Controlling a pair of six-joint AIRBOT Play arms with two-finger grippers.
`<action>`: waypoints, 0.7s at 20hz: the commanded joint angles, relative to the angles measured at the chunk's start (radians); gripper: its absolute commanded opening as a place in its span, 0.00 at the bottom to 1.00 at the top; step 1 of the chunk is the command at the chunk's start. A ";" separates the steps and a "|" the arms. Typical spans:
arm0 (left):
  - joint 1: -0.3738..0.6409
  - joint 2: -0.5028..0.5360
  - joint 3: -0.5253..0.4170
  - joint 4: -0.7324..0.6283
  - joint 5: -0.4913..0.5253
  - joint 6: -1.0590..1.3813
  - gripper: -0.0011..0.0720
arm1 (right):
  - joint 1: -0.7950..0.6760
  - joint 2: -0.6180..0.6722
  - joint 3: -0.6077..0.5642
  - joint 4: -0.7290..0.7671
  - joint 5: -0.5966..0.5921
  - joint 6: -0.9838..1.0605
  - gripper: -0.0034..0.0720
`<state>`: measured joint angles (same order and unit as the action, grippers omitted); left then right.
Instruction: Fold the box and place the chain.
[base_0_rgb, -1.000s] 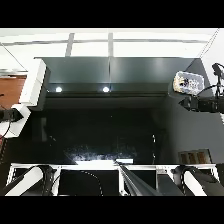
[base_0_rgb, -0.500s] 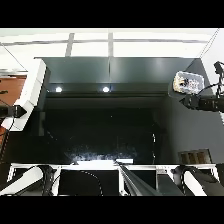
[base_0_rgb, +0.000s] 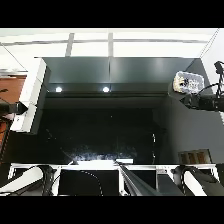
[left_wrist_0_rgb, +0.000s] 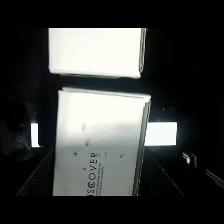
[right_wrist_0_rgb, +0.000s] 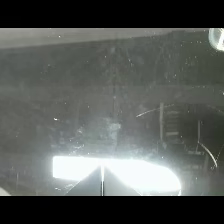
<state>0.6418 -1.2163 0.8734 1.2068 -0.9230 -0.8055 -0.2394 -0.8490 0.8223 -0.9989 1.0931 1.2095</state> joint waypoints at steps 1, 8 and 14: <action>-0.001 0.035 0.075 0.007 -0.078 -0.020 1.00 | 0.023 0.001 0.051 0.006 0.016 -0.044 0.06; -0.085 0.206 0.266 -0.172 -0.171 -0.329 0.05 | 0.104 0.018 0.301 0.005 0.122 -0.048 0.06; -0.545 0.526 0.040 -0.186 -0.036 -0.330 0.05 | 0.151 0.238 0.048 -0.088 -0.174 -0.108 0.05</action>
<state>0.2981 -0.8371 1.0267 1.0378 -1.0515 -1.1107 -0.1013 -0.6998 0.9943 -1.0309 1.0962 1.1110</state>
